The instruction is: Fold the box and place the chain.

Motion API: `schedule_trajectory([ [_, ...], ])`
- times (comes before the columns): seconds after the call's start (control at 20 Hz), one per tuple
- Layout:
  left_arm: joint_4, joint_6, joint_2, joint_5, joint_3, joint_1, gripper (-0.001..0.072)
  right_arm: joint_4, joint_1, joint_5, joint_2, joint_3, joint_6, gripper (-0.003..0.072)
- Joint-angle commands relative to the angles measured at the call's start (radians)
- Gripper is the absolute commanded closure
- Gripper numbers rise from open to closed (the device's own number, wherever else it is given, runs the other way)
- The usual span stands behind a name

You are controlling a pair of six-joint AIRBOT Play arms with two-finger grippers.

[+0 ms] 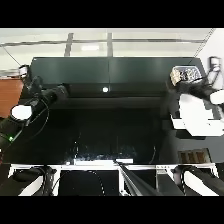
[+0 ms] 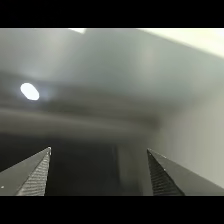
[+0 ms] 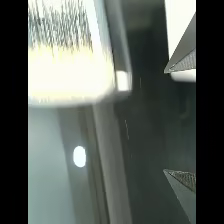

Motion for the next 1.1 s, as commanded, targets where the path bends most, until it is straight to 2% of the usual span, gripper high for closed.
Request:
schedule_trajectory([
  [0.0,0.209,-0.08,-0.005,-0.34,0.04,0.0,-0.0001,-0.351,-0.262,0.16,-0.037,0.163,0.185,-0.0028],
  [0.1,0.359,-0.23,-0.005,-0.397,0.04,0.003,-0.0001,-0.413,-0.46,0.192,-0.091,0.229,0.285,-0.0028],
  [0.2,0.52,-0.358,-0.005,-0.432,0.04,0.003,-0.0001,-0.376,-0.634,0.332,-0.176,0.299,0.302,-0.0022],
  [0.25,0.555,-0.374,-0.005,-0.442,0.04,0.003,-0.0001,-0.326,-0.692,0.409,-0.217,0.335,0.255,-0.0021],
  [0.3,0.567,-0.373,-0.005,-0.447,0.04,0.003,-0.0001,-0.195,-0.739,0.475,-0.256,0.369,0.062,-0.0022],
  [0.35,0.566,-0.373,-0.005,-0.447,0.04,0.002,-0.0001,-0.097,-0.764,0.539,-0.283,0.388,-0.139,-0.0021],
  [0.4,0.566,-0.373,-0.005,-0.447,0.04,0.002,-0.0001,-0.109,-0.777,0.584,-0.308,0.4,-0.19,-0.0021],
  [0.55,0.562,-0.375,-0.006,-0.457,0.04,0.002,0.0,-0.201,-0.784,0.621,-0.36,0.406,-0.214,-0.0021],
  [0.8,0.562,-0.468,-0.019,-0.463,0.04,0.002,0.0,-0.067,-0.773,0.714,-0.431,0.406,-0.416,-0.002],
  [0.95,0.544,-0.468,-0.019,-0.466,0.04,0.002,0.0,-0.005,-0.763,0.714,-0.454,0.406,-0.446,-0.0006],
  [1.0,0.527,-0.468,-0.019,-0.466,0.04,0.002,0.0,0.003,-0.759,0.715,-0.457,0.404,-0.446,0.0161],
  [1.05,0.505,-0.468,-0.019,-0.465,0.04,0.002,0.0,0.003,-0.753,0.716,-0.457,0.404,-0.444,0.0293],
])
